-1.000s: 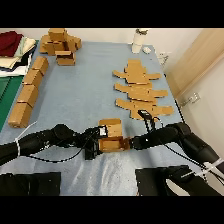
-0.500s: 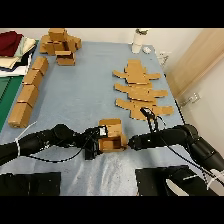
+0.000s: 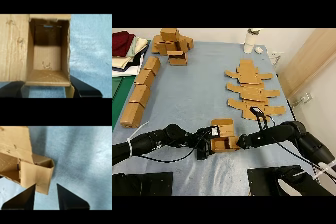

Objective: Fold the box.

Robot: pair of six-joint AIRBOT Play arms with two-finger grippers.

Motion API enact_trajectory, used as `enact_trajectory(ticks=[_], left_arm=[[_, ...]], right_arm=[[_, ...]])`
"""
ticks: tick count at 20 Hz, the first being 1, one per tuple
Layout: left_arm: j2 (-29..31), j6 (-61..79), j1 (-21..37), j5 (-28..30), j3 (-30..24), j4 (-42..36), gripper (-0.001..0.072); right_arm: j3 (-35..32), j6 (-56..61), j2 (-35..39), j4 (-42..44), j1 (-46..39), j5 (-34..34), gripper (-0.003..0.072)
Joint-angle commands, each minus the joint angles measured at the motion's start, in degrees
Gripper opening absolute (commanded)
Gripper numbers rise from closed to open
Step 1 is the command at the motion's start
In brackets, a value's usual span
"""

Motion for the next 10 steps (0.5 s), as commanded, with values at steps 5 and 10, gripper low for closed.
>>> enact_trajectory(ticks=[5,10], left_arm=[[-0.02,-0.02,-0.02,-0.02,0.07,0.0,0.0478],[-0.02,-0.02,-0.02,-0.02,0.07,0.0,0.0478]], right_arm=[[5.49,9.42,-7.54,-6.16,8.63,0.85,0.0407],[10.47,29.51,-13.27,-16.28,18.86,1.36,0.0406]])
